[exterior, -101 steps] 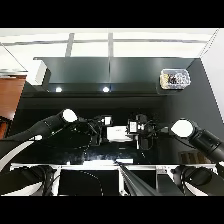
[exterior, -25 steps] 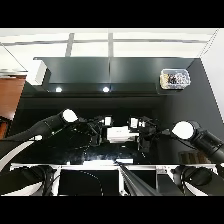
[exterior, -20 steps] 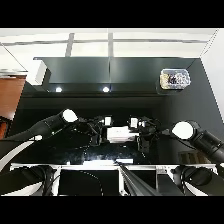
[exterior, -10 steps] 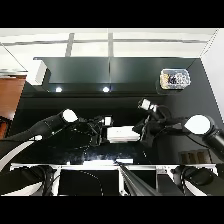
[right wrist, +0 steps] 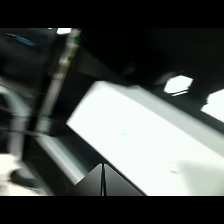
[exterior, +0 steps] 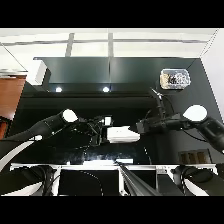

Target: Fold the box and place the chain.

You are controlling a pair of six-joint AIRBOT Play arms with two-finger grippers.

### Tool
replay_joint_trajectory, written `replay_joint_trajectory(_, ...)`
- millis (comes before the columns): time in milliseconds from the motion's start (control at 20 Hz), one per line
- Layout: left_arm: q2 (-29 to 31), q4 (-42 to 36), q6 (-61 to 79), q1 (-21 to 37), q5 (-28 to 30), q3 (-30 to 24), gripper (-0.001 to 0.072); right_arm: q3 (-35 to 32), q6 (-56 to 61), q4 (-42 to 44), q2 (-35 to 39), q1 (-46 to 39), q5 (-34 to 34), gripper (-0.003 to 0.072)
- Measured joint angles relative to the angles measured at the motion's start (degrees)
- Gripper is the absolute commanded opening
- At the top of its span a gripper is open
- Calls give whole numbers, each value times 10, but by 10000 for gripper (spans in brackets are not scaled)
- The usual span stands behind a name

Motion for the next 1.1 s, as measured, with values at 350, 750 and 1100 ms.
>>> replay_joint_trajectory(350,0,0,0,0,1,0,407,-1,-3,66,-115,-1,44,7)
replay_joint_trajectory(750,0,0,0,0,1,0,407,-3,-5,34,-157,-1,36,8)
replay_joint_trajectory(1100,0,0,0,0,1,0,407,-3,-5,20,-161,7,9,9)
